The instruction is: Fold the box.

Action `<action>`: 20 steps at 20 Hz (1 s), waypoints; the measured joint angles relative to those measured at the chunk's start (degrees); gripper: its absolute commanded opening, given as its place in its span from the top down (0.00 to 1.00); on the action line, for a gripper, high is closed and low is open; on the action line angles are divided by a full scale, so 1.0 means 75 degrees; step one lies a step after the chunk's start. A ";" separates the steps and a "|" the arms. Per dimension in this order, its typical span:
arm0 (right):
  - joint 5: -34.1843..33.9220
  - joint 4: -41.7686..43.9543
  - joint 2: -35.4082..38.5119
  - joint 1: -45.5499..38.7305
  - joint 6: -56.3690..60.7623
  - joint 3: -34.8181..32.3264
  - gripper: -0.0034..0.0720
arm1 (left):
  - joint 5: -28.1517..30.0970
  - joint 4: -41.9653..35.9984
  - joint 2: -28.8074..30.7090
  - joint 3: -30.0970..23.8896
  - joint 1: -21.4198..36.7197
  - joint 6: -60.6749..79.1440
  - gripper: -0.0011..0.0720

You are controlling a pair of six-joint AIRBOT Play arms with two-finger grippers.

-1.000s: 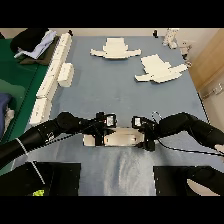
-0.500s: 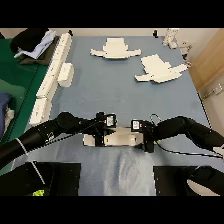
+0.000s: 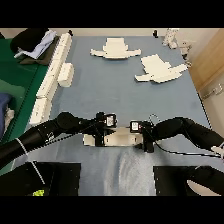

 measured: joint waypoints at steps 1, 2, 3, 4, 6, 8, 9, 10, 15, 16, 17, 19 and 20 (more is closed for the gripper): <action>0.0017 -0.0003 -0.0015 0.0000 0.0000 0.0000 0.20 | -0.0003 -0.0003 0.0000 0.0000 0.0000 0.0000 0.97; 0.0020 -0.0006 -0.0026 0.0000 0.0000 0.0003 0.20 | -0.0006 -0.0003 0.0000 0.0000 0.0000 0.0000 0.97; 0.0017 -0.0009 -0.0035 0.0000 -0.0003 0.0003 0.20 | -0.0003 -0.0003 0.0000 0.0000 0.0000 0.0000 0.97; 0.0017 -0.0009 -0.0041 0.0000 -0.0003 0.0003 0.20 | -0.0003 -0.0003 0.0000 0.0000 0.0000 0.0000 0.97; 0.0015 -0.0009 -0.0052 0.0000 -0.0006 0.0003 0.20 | -0.0003 -0.0003 0.0000 0.0000 0.0000 0.0000 0.97; 0.0009 -0.0009 -0.0052 0.0000 -0.0003 0.0003 0.20 | 0.0000 -0.0003 0.0000 0.0000 0.0000 0.0000 0.97; 0.0006 -0.0009 -0.0052 0.0000 -0.0003 0.0003 0.20 | -0.0003 0.0000 0.0000 0.0000 0.0000 0.0000 0.97; 0.0006 -0.0009 -0.0052 0.0000 -0.0003 0.0003 0.20 | 0.0000 -0.0003 0.0000 0.0000 0.0000 0.0000 0.97; -0.0003 -0.0012 -0.0052 0.0000 0.0000 0.0006 0.20 | 0.0000 -0.0003 0.0000 0.0000 0.0000 0.0000 0.97; -0.0006 -0.0012 -0.0052 0.0000 0.0000 0.0006 0.20 | 0.0003 0.0000 0.0000 0.0000 0.0000 0.0000 0.97; -0.0006 -0.0012 -0.0052 0.0000 0.0000 0.0006 0.20 | 0.0003 0.0000 0.0000 0.0000 0.0000 0.0000 0.97; -0.0009 -0.0012 -0.0052 0.0000 0.0000 0.0006 0.20 | 0.0000 0.0000 0.0000 0.0000 0.0000 0.0000 0.97; -0.0009 -0.0012 -0.0052 0.0000 0.0000 0.0006 0.20 | 0.0003 -0.0003 0.0000 0.0000 0.0000 0.0000 0.97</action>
